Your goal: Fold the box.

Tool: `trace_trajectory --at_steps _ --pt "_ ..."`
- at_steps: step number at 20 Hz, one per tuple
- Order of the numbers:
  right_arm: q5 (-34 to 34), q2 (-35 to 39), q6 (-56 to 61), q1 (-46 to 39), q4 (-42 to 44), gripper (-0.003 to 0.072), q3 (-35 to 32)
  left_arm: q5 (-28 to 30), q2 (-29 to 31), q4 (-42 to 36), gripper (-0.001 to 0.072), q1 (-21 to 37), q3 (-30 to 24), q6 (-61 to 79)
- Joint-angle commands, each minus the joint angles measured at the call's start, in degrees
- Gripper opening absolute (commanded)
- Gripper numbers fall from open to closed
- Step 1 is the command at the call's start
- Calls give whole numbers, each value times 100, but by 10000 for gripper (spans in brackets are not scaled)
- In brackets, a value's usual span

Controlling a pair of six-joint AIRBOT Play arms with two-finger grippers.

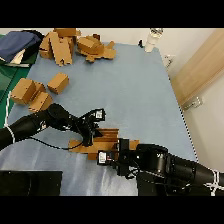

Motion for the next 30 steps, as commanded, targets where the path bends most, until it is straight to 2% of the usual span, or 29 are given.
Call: trace_trajectory --at_steps 1,7,10,19,23,27,30 --pt "-24 11 0 7 4 504 9 0 4 0 14 -2 2 0" --pt "-61 11 2 2 -50 518 9 7 4 -2 14 -2 2 0" --pt "-74 11 22 2 122 711 9 -2 4 0 14 -2 2 2" --pt "-74 7 98 -85 -26 709 7 -2 4 0 14 -2 2 0" --pt "-94 15 142 -608 -219 708 -22 2 4 0 14 -2 2 2" --pt "-1104 601 133 -892 -184 708 -282 -4 4 0 14 -2 2 0" --pt "-796 876 140 -892 -184 709 -411 -4 4 0 14 -2 2 0"
